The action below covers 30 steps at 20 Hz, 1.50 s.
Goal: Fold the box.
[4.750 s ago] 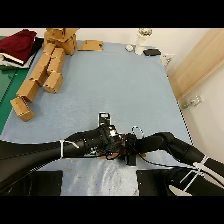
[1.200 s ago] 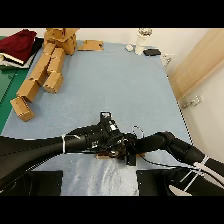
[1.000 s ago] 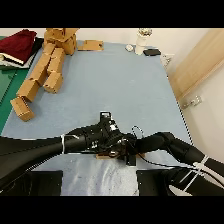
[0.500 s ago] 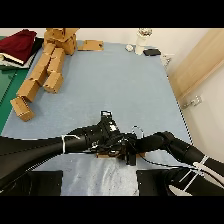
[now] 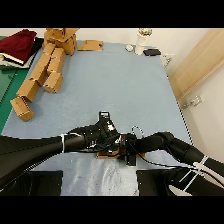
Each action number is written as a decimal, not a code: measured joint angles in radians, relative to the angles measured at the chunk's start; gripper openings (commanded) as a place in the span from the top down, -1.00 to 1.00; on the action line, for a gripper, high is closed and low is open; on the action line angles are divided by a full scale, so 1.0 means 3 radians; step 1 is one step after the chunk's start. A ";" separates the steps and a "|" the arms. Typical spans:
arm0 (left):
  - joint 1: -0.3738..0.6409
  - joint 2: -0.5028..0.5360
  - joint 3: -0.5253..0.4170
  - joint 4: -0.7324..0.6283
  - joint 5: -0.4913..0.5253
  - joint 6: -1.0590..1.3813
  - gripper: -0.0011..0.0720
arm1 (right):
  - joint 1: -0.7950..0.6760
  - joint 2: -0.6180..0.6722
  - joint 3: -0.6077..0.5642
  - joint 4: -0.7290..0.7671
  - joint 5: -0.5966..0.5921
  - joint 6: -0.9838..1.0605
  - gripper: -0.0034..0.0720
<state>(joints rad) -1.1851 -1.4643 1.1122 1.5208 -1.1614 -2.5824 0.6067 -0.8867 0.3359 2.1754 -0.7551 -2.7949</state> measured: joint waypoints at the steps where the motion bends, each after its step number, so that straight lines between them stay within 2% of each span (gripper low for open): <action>1: 0.0003 0.0000 -0.0018 -0.0013 0.0004 0.0025 -0.35 | 0.0000 0.0001 0.0000 0.0001 0.0000 0.0000 -0.43; 15: 0.0217 0.0083 -0.0061 -0.0090 -0.0053 0.0238 -0.35 | 0.0000 0.0000 -0.0001 0.0004 0.0013 0.0003 -0.43; 22: 0.0221 0.0083 -0.0060 -0.0178 -0.0076 0.0161 -0.35 | 0.0000 0.0000 0.0000 0.0004 0.0010 0.0001 -0.43; 30: 0.0209 0.0088 -0.0103 -0.0259 0.0154 0.0158 -0.35 | 0.0000 0.0000 0.0000 0.0004 0.0008 0.0001 -0.43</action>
<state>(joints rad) -1.1225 -1.4380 1.0813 1.4429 -1.1152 -2.5351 0.6067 -0.8867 0.3359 2.1765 -0.7528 -2.7945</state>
